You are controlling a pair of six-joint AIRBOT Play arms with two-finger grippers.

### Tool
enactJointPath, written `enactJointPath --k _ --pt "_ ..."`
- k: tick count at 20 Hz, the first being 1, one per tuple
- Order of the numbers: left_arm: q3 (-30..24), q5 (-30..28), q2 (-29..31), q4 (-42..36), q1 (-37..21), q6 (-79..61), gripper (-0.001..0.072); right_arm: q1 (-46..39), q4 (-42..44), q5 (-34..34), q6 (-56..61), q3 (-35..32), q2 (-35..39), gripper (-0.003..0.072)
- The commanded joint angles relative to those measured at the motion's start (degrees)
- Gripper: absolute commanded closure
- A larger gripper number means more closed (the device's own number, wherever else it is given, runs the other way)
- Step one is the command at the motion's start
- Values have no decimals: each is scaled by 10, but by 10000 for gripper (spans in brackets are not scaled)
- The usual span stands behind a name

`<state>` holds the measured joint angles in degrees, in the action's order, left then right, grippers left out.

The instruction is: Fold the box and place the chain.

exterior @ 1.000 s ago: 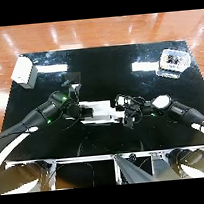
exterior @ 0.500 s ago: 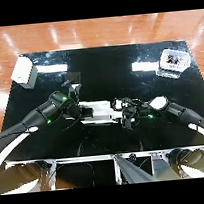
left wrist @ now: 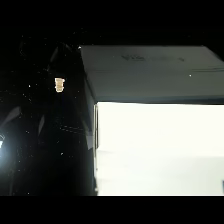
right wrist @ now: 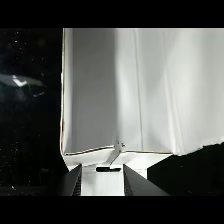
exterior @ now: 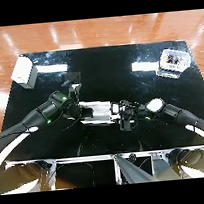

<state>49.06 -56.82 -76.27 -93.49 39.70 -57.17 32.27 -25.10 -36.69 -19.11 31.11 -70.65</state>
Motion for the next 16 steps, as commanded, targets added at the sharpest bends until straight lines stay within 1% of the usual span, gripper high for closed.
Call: enactJointPath --k 1,5,8,16 --pt "0 0 0 0 0 1 689 2 0 8 0 0 -2 367" --pt "0 0 0 0 0 1 689 2 2 12 0 0 -2 367" --pt "0 0 0 0 0 1 689 3 28 25 -8 0 -2 367" --pt "0 0 0 -2 0 1 690 4 76 24 -31 0 -2 368"
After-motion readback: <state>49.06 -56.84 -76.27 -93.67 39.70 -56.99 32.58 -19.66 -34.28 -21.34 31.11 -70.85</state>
